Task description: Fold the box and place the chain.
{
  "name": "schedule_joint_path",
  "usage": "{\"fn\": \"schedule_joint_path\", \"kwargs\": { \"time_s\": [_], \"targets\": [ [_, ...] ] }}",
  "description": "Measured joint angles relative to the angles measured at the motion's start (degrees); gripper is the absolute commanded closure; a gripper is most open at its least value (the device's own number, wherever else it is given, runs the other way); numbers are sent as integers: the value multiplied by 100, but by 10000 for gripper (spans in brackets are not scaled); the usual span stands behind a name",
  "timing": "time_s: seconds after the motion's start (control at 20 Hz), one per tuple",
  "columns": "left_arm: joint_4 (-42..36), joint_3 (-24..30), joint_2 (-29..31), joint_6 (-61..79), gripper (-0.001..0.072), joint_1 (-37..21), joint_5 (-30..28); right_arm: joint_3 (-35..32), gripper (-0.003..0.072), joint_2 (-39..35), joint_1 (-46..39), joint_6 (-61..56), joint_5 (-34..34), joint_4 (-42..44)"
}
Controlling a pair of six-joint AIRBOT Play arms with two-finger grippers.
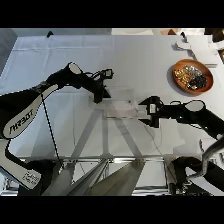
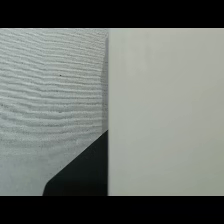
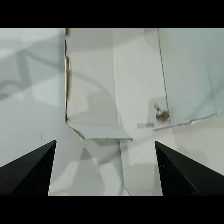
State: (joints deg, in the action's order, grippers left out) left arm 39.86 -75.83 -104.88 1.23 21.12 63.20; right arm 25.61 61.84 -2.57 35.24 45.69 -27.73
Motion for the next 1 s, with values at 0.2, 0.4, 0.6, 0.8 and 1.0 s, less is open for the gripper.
{"fn": "schedule_joint_path", "kwargs": {
  "time_s": [0.2, 0.4, 0.6, 0.8, 1.0],
  "targets": [
    [0, 0, 0, 0, 696, 0, 2, -142, -8, 216, -66, 455, -262, 339],
    [0, 0, 0, 0, 696, 0, 2, -181, -9, 577, -81, 645, -494, 741],
    [0, 0, 0, 0, 696, 0, 2, -192, -8, 745, -83, 699, -540, 1193],
    [0, 0, 0, 0, 696, 0, 0, -192, -6, 870, 44, 833, -448, 1646],
    [0, 0, 0, 0, 696, 0, 0, -195, -7, 1086, 269, 964, -448, 1864]
  ]
}}
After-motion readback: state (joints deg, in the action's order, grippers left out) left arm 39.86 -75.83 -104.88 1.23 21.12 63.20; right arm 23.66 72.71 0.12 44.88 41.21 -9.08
